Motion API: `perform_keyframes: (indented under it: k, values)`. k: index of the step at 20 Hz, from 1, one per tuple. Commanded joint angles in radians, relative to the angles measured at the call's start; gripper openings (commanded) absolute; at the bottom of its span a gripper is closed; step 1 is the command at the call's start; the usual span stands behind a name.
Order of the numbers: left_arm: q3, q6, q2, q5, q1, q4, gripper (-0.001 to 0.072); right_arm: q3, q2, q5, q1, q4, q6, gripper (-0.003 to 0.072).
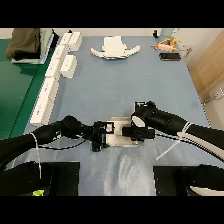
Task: Fold the box.
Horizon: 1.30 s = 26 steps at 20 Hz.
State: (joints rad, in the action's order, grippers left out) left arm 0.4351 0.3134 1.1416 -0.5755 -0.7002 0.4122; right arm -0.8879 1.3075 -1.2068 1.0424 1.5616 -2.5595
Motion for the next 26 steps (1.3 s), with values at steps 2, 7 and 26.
perform_keyframes:
  k: [2, 7, 26]
  values:
    - [0.000, 0.000, -0.001, -0.002, -0.001, 0.000, 0.0594, -0.002, -0.002, 0.010, 0.001, 0.013, 0.030, 0.0356]
    - [0.000, 0.000, -0.001, -0.002, -0.001, 0.000, 0.0594, -0.002, -0.013, -0.006, 0.000, 0.019, 0.038, 0.0375]
    - [0.000, 0.000, -0.001, -0.002, -0.001, 0.000, 0.0594, -0.021, -0.234, -0.069, -0.002, 0.031, 0.039, 0.0374]
